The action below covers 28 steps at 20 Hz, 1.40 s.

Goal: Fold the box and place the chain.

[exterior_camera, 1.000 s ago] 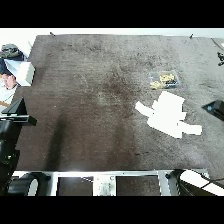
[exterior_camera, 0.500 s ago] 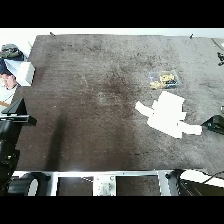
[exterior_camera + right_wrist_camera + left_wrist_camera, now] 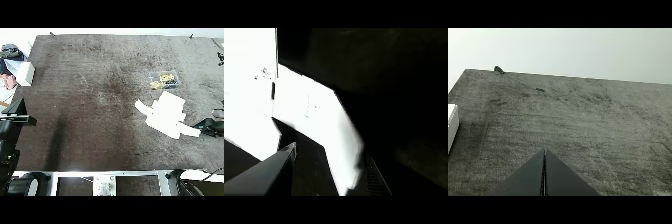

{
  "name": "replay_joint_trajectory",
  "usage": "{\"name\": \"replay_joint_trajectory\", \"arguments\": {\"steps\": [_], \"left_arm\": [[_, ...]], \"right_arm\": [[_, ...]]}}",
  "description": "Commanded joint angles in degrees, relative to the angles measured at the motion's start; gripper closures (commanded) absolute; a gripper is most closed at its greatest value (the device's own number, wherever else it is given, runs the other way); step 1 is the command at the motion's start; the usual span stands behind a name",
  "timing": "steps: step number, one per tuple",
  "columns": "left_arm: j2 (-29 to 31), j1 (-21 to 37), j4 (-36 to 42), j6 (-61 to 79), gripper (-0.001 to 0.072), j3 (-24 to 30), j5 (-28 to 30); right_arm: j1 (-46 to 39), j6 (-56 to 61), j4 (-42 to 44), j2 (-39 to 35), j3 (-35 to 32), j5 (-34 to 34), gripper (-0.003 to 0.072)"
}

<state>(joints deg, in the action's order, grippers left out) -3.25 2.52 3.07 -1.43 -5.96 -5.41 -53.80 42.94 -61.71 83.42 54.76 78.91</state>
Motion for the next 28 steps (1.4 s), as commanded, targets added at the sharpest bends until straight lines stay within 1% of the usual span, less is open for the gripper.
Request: {"name": "replay_joint_trajectory", "arguments": {"steps": [1,4,5,7,9,11,12,15,17,18,19,22,24,25,26,27,28], "left_arm": [[0.0,0.0,0.0,0.0,0.0697,0.0,0.0],[0.0,0.0,0.0,0.0,0.0697,0.0,0.0],[0.0,0.0,0.0,0.0,0.0697,0.0,0.0],[0.0,0.0,0.0,0.0,0.0697,0.0,0.0],[0.0,0.0,0.0,0.0,0.0697,0.0,0.0],[0.0,0.0,0.0,0.0,0.0697,0.0,0.0],[0.0,0.0,0.0,0.0,0.0697,0.0,0.1],[0.0,0.0,0.0,0.0,0.0697,0.0,0.0],[0.0,0.0,0.0,0.0,0.0697,0.0,0.0],[0.0,0.0,0.0,0.0,0.0697,0.0,0.0],[0.0,0.0,0.0,0.0,0.0697,0.0,0.0],[0.0,0.0,0.0,0.0,0.0697,0.0,0.0],[0.0,0.0,0.0,0.0,0.0697,0.0,0.0],[0.0,0.0,0.0,0.0,0.0697,0.0,0.0],[0.0,0.0,0.0,0.0,0.0697,0.0,0.0],[0.0,0.0,0.0,0.0,0.0697,0.0,0.0],[0.0,0.0,0.0,0.0,0.0697,0.0,0.0]], "right_arm": [[-0.1,-2.1,1.6,0.5,-0.7,-0.6,0.0197],[-1.6,-0.8,2.6,0.1,3.3,2.1,0.0198],[-2.0,0.4,2.0,-0.1,3.8,3.2,0.0198],[-2.1,1.2,-2.3,0.0,2.7,4.2,0.0198],[-2.1,1.2,-3.5,0.0,0.3,1.0,0.0198],[-2.1,-0.8,-1.2,0.0,-1.9,-1.6,0.0202],[-2.1,-2.1,0.9,0.1,-2.6,-1.7,0.0218],[-2.1,-4.0,6.9,0.1,-4.3,-1.8,0.0218],[-2.1,-4.5,8.0,0.1,-6.3,-1.8,0.0221],[-2.1,-5.5,8.8,0.1,-7.1,-1.8,0.0296],[-2.1,-5.9,10.3,0.1,-7.8,-1.8,0.0343],[-1.0,-6.2,11.8,0.1,-8.5,-2.3,0.0344],[1.6,-7.0,13.0,0.2,-8.6,-4.5,0.0345],[3.1,-7.2,12.9,0.7,-8.6,-5.4,0.0376],[4.0,-8.2,13.0,1.1,-8.6,-6.2,0.0504],[4.2,-9.8,13.6,1.2,-8.6,-6.5,0.0654],[3.7,-11.1,15.5,1.0,-8.5,-6.0,0.0676]]}}
